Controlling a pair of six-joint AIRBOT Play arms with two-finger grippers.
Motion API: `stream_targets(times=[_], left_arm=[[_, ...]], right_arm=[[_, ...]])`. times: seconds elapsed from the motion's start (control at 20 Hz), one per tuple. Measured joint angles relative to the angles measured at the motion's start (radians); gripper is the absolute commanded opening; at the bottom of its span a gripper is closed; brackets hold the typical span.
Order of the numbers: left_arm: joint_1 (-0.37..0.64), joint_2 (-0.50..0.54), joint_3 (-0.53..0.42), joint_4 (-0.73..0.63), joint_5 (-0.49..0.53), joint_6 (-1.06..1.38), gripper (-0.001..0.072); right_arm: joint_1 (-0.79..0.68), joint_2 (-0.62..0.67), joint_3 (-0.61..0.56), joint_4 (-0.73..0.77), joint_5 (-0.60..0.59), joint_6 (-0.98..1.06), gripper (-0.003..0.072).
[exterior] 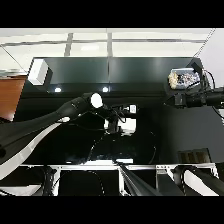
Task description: Fold the box and place the chain.
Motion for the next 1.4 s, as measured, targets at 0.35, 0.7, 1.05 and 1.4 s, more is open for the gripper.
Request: stream_targets(times=[0.35,0.7,1.05,1.4], left_arm=[[0.029,0.064,0.000,0.114,-0.003,-0.148,0.0395],[0.433,0.198,0.000,0.544,-0.184,-0.800,0.0395],[0.964,0.225,-0.002,0.626,-0.205,-1.180,0.0395],[1.083,0.134,0.042,0.603,-0.001,-1.108,0.0392]], right_arm=[[0.000,0.000,0.000,0.000,-0.008,-0.001,0.0014],[0.000,0.000,0.000,-0.007,-0.030,-0.001,0.0014],[0.000,0.000,0.000,-0.010,-0.051,-0.001,0.0014],[0.000,0.000,0.000,-0.010,-0.057,0.000,0.0014]])
